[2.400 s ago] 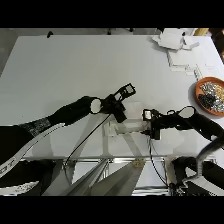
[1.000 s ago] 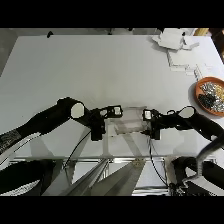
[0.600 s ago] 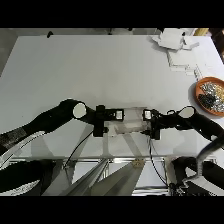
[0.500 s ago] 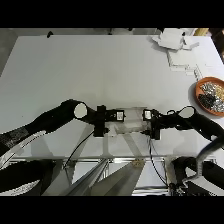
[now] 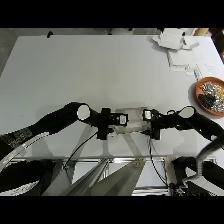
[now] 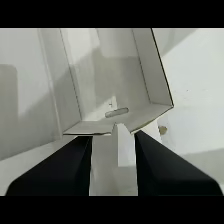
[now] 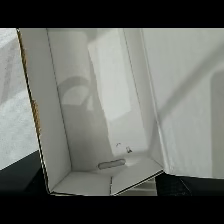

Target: Fold the box and place the chain.

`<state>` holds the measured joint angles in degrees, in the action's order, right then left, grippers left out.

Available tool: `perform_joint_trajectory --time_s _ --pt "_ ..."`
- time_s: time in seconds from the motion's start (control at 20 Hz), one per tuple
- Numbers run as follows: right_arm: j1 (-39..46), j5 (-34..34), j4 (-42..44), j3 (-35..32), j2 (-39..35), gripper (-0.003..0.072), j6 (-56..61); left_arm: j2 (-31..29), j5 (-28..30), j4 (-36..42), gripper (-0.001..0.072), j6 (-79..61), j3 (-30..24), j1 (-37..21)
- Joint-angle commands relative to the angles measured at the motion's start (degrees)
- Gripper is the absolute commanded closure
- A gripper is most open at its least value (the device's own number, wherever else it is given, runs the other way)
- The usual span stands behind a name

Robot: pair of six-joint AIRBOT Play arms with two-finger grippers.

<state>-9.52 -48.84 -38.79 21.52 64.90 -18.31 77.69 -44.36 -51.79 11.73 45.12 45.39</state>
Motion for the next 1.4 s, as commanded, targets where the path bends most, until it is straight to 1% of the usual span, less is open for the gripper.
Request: perform_joint_trajectory --time_s 0.0,0.05,0.15,0.2,0.25,0.5,0.55,0.6,0.65,0.7,0.8,0.9,0.95,1.0,1.05,1.1,1.15,1.25,1.35 --pt "0.00 -0.02 0.02 0.04 -0.04 0.0282 0.02 0.83 0.57 2.95 0.0446 -1.44 -0.02 0.31" --pt "0.00 -0.02 0.02 0.04 -0.04 0.0282 0.02 1.27 1.14 3.85 0.0450 -1.46 -0.02 0.50" --pt "0.00 -0.04 0.02 0.02 -0.04 0.0282 0.02 1.84 3.72 5.60 0.0524 -1.44 -0.02 1.18" --pt "0.00 -0.02 0.00 0.04 -0.04 0.0282 0.02 1.95 5.18 6.29 0.0533 -1.44 -0.02 1.44" --pt "0.00 -0.02 0.02 0.04 -0.04 0.0282 0.02 1.97 6.32 6.43 0.0565 -1.44 -0.02 1.66" --pt "0.00 -0.02 0.02 0.04 -0.04 0.0282 0.02 2.60 6.62 8.98 0.0561 -1.40 -0.02 2.14" --pt "0.00 -0.02 0.02 0.04 -0.04 0.0282 0.02 2.60 6.56 9.22 0.0532 -1.42 -0.02 2.32" --pt "0.00 -0.02 0.02 0.04 -0.04 0.0282 0.02 2.60 6.45 9.35 0.0406 -1.42 -0.02 2.56" --pt "0.00 -0.02 0.02 0.04 -0.04 0.0282 0.02 2.60 6.32 9.40 0.0243 -1.36 -0.02 2.58" --pt "0.00 -0.02 0.02 0.04 -0.04 0.0282 0.02 2.58 6.05 9.33 0.0189 -1.07 -0.02 2.56" --pt "0.00 -0.02 0.02 0.04 -0.04 0.0282 0.02 2.29 4.68 9.07 0.0196 -0.92 -0.02 2.45" --pt "0.00 -0.02 0.02 0.04 -0.04 0.0282 0.02 0.94 3.08 6.91 0.0255 2.43 -0.02 2.01" --pt "0.00 -0.02 0.02 0.02 -0.04 0.0282 0.02 -0.42 1.79 5.68 0.0381 5.60 -0.02 1.36" --pt "0.00 -0.02 0.00 0.02 -0.04 0.0282 0.02 -2.03 -0.07 3.89 0.0483 9.14 -0.02 0.52" --pt "0.00 -0.02 0.00 0.04 -0.04 0.0282 0.02 -4.11 -2.51 1.38 0.0521 13.94 -0.02 -0.59" --pt "0.00 -0.02 0.02 0.02 -0.04 0.0282 0.02 -6.40 -5.31 -1.73 0.0522 20.26 -0.02 -1.97" --pt "0.00 -0.02 0.02 0.04 -0.04 0.0282 0.02 -8.55 -7.82 -4.92 0.0537 26.88 -0.02 -3.39" --pt "0.00 -0.02 0.00 0.04 -0.04 0.0282 0.02 -12.98 -12.13 -11.61 0.0682 40.54 -0.02 -6.97" --pt "0.00 -0.02 0.02 0.04 -0.04 0.0282 0.02 -16.48 -13.31 -15.47 0.0694 53.07 -0.31 -10.97"
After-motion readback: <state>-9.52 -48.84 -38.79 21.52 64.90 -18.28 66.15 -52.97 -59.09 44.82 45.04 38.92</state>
